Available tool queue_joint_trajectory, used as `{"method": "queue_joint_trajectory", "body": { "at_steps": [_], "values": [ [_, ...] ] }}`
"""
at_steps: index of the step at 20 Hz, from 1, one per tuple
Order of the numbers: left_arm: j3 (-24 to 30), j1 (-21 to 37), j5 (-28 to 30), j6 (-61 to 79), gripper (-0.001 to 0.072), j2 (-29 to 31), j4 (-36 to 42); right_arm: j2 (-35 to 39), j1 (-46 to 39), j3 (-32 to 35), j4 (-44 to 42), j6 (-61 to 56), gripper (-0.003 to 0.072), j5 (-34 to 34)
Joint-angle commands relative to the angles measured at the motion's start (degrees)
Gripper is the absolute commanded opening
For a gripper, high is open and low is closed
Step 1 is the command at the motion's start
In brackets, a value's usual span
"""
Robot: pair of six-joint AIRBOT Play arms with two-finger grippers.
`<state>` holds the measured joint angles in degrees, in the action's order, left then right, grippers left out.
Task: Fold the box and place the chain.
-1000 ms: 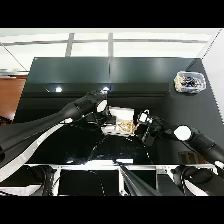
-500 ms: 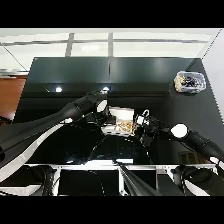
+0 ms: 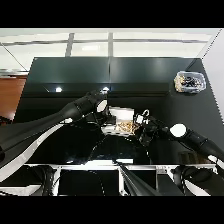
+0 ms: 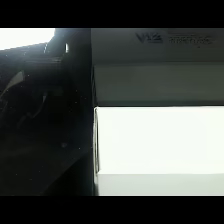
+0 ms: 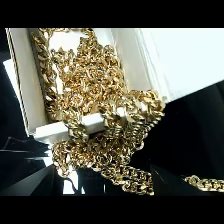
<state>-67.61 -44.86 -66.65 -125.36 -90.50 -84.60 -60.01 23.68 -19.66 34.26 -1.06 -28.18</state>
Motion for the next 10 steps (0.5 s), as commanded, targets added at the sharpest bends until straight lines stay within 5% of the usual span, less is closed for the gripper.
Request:
{"method": "queue_joint_trajectory", "body": {
  "at_steps": [1, 10],
  "values": [
    [0.0, 0.0, 0.0, 0.0, 0.0029, 0.0, 0.0, 0.0, 0.1, 0.0, 0.2, 0.3, 0.0720, 0.2],
    [0.0, 0.0, 0.0, 0.0, 0.0029, 0.0, 0.0, -0.2, 1.3, 0.0, 0.0, 0.7, 0.0720, 1.2]
  ]
}}
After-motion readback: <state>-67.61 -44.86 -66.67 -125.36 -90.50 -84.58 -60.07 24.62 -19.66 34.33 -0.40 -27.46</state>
